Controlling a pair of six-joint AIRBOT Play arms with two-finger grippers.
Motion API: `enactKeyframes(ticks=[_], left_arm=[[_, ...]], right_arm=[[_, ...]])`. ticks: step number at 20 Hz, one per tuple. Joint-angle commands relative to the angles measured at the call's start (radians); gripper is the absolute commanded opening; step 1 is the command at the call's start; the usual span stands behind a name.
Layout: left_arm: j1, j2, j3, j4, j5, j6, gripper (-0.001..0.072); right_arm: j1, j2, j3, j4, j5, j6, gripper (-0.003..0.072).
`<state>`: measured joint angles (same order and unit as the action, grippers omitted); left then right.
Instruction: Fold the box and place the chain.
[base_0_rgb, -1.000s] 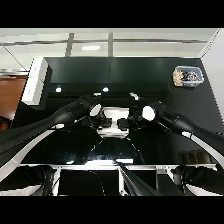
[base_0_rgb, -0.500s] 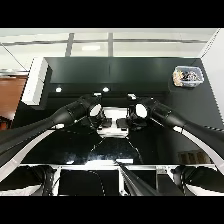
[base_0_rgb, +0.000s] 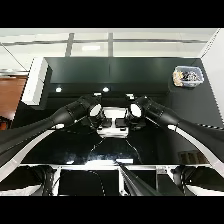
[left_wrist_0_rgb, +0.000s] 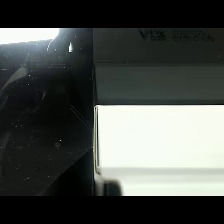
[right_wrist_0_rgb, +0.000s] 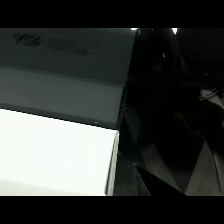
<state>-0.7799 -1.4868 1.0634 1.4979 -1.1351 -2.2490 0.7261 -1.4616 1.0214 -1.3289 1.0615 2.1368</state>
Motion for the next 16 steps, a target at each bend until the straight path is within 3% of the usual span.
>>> enactKeyframes(ticks=[1,5,6,7,11,12,16], left_arm=[[0.001,-0.001,0.000,0.001,0.001,0.000,0.0026],[0.001,-0.001,0.000,0.001,0.001,0.000,0.0026],[0.001,-0.001,0.000,0.000,0.001,0.000,0.0026],[0.001,-0.001,0.000,0.000,0.000,0.000,0.0026],[0.001,-0.001,0.000,0.000,0.000,0.000,0.0026],[0.001,-0.001,0.000,0.000,0.000,0.000,0.0026],[0.001,-0.001,0.000,0.000,0.000,0.000,0.0026]], right_arm=[[0.001,-0.008,0.002,-0.013,0.006,0.022,0.0420],[0.024,-0.024,0.002,-0.014,0.004,0.023,0.0419],[0.028,-0.024,0.002,-0.014,0.000,0.024,0.0214],[0.031,-0.024,0.002,-0.015,-0.006,0.018,0.0099],[0.032,-0.024,0.002,-0.014,-0.011,0.021,0.0059],[0.032,-0.024,0.002,-0.014,-0.011,0.021,0.0020],[0.032,-0.024,0.002,-0.015,-0.013,0.021,0.0021]])
